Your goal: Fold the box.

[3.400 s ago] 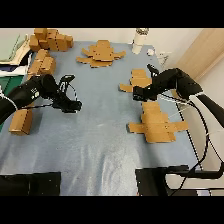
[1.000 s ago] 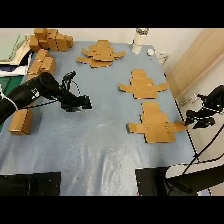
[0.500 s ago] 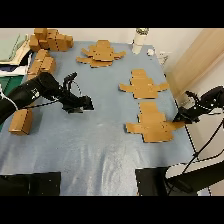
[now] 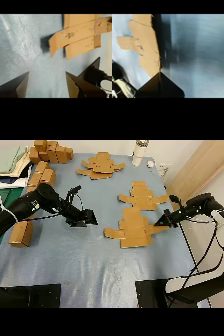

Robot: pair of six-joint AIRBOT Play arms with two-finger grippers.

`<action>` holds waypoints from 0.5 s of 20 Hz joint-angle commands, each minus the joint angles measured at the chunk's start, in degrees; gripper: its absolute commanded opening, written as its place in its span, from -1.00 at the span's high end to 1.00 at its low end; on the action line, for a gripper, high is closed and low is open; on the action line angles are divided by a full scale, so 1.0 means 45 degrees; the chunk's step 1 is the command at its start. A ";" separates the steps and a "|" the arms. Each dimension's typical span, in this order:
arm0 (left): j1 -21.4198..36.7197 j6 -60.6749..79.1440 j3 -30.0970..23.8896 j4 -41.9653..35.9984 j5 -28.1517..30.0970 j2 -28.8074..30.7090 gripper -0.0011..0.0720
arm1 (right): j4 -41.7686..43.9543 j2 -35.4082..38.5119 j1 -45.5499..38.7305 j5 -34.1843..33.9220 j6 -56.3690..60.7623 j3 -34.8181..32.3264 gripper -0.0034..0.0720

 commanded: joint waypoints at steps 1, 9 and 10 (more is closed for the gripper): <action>0.0000 0.0267 0.0000 -0.0112 -0.0612 -0.0005 -0.92 | 0.1792 0.0899 0.1200 0.1035 0.0316 -0.1447 0.90; 0.0554 0.1753 -0.0005 -0.0155 -0.0826 -0.0418 -0.92 | 0.3060 0.3920 0.4396 0.5503 -0.0986 -0.6776 0.91; 0.0787 0.1904 0.0000 -0.0355 -0.0826 -0.0622 -0.92 | 0.3060 0.4221 0.4857 0.5819 -0.1253 -0.7121 0.91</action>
